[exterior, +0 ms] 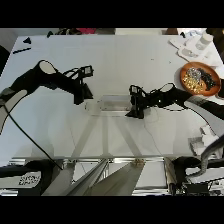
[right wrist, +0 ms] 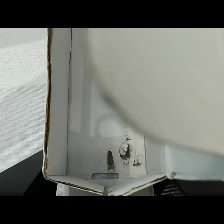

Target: Fold the box and place the chain.

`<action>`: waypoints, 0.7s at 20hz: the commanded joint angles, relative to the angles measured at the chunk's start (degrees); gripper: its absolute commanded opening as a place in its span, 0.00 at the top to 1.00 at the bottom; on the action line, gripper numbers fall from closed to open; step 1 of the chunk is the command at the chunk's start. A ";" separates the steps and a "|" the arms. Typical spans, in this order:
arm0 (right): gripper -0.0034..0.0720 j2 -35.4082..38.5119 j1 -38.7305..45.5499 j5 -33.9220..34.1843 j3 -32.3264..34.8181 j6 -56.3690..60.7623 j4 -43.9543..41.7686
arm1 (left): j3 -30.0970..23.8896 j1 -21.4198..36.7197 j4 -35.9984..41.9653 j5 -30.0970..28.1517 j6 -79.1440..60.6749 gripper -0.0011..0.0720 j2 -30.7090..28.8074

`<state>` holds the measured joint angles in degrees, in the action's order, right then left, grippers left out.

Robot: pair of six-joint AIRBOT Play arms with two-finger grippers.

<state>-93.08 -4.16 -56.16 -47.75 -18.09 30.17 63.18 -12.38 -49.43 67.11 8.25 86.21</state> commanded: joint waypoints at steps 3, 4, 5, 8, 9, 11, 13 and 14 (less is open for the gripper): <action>0.22 -0.02 -0.04 -0.02 0.02 0.00 -0.02 | -0.02 -6.29 1.20 8.52 15.52 0.97 -2.84; 0.22 -0.02 -0.04 -0.02 0.02 0.00 -0.02 | -0.02 -8.35 3.58 7.78 14.36 0.97 -2.80; 0.22 -0.02 -0.04 -0.02 0.02 0.00 -0.02 | -0.02 -9.97 5.73 6.47 11.78 0.97 -2.73; 0.22 -0.02 -0.04 -0.02 0.02 0.00 -0.02 | -0.02 -11.93 9.18 -5.42 9.81 0.97 -2.34; 0.22 -0.02 -0.04 -0.02 0.02 0.00 -0.02 | -0.02 -11.82 9.79 -9.75 10.38 0.97 -1.92; 0.22 -0.02 -0.04 -0.02 0.02 0.00 -0.02 | -0.02 -11.30 9.70 -18.16 13.79 0.97 -0.37; 0.22 -0.02 -0.04 -0.02 0.02 0.00 -0.02 | -0.02 -10.88 9.77 -24.13 16.76 0.97 2.08; 0.22 -0.02 -0.04 -0.02 0.02 0.00 -0.02 | -0.02 -10.84 9.75 -26.73 18.43 0.97 3.56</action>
